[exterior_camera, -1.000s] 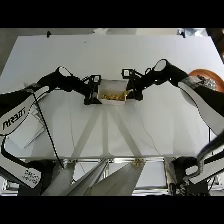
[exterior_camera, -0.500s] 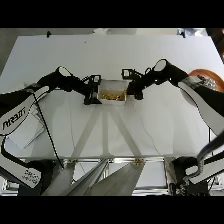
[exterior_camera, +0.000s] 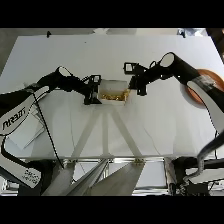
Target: Fold the box and place the chain.
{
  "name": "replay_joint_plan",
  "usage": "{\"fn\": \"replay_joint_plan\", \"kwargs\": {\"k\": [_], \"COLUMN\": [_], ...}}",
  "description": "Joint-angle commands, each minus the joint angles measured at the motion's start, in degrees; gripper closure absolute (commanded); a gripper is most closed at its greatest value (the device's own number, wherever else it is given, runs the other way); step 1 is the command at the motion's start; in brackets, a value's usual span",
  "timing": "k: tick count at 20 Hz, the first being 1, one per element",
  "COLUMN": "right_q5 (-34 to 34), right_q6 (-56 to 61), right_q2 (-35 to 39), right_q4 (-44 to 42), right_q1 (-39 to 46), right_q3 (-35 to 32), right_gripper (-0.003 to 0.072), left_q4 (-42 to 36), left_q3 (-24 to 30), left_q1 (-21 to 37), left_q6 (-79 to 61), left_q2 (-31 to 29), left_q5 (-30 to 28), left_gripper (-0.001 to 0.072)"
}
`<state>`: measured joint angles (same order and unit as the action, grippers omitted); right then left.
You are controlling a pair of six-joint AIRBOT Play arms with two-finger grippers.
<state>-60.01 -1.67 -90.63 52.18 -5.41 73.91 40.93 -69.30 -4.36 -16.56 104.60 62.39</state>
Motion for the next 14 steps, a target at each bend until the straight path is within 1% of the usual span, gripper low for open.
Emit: {"fn": "replay_joint_plan", "kwargs": {"k": [1, 3, 4, 5, 7, 8, 9, 10, 14], "right_q5": [-1.2, -0.85, 0.17, 1.62, 5.05, 6.38, 7.04, 7.13, 6.78], "right_q6": [0.37, 0.26, 0.04, 0.04, 0.15, 0.2, 0.66, 1.79, 5.22], "right_q2": [4.7, 6.69, 7.26, 7.28, 6.58, 6.36, 6.34, 6.47, 8.5], "right_q4": [-6.88, -14.62, -16.0, -15.74, -11.08, -8.02, -5.77, -4.79, -2.78], "right_q1": [0.0, -0.44, -1.46, -2.73, -5.88, -7.39, -8.31, -8.7, -5.95], "right_q3": [0.09, 0.09, 0.09, 0.09, 0.09, 0.09, 0.09, 0.09, 0.09], "right_gripper": [0.0675, 0.0676, 0.0676, 0.0677, 0.0669, 0.0598, 0.0462, 0.0366, 0.0367], "left_q4": [0.0, 0.0, 0.0, 0.0, 0.0, 0.0, 0.0, 0.0, 0.0], "left_q3": [0.02, 0.02, 0.02, 0.02, 0.02, 0.02, 0.02, 0.02, 0.0], "left_q1": [-0.02, -0.02, -0.02, -0.02, -0.02, -0.02, -0.02, -0.02, -0.02], "left_q6": [0.0, 0.0, 0.0, 0.0, 0.0, 0.0, 0.0, 0.0, 0.0], "left_q2": [-0.04, -0.04, -0.02, -0.02, -0.04, -0.04, -0.04, -0.02, -0.04], "left_q5": [0.0, 0.0, 0.0, 0.0, 0.0, -0.02, 0.0, 0.0, 0.0], "left_gripper": [0.0386, 0.0386, 0.0386, 0.0386, 0.0386, 0.0386, 0.0386, 0.0386, 0.0386]}}
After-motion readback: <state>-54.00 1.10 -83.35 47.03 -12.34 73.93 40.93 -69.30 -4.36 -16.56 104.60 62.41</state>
